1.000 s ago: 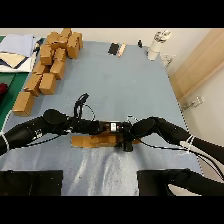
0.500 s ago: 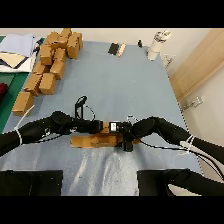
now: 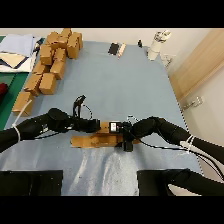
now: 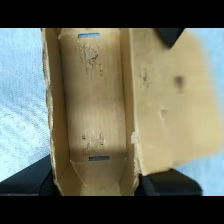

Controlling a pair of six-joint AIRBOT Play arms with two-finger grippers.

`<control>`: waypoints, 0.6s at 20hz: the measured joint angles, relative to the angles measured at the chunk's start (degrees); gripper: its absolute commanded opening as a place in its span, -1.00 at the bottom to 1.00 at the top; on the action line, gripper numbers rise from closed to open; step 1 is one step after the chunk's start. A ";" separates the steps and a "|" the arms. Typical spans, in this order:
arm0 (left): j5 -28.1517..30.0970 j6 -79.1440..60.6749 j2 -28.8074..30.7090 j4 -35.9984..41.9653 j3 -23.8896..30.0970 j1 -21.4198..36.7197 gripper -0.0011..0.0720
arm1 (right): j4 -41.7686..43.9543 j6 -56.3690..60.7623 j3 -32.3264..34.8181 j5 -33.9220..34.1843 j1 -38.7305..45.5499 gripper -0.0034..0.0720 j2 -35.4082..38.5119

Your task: Fold the box.

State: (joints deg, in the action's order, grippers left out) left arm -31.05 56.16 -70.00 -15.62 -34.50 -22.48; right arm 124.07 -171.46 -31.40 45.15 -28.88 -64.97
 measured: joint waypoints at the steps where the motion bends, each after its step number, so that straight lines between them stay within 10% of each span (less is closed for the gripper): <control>1: -1.79 -1.70 1.31 -0.02 -0.11 1.86 -0.94 | 0.00 -0.02 0.00 0.00 0.00 0.47 0.00; 12: -40.09 -35.15 12.81 -0.59 -0.31 27.12 -0.94 | -0.11 -0.02 0.00 0.00 -0.04 0.47 0.00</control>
State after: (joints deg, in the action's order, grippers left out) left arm -71.13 21.02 -57.19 -16.21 -34.81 4.64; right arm 123.96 -171.48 -31.40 45.15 -28.93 -64.97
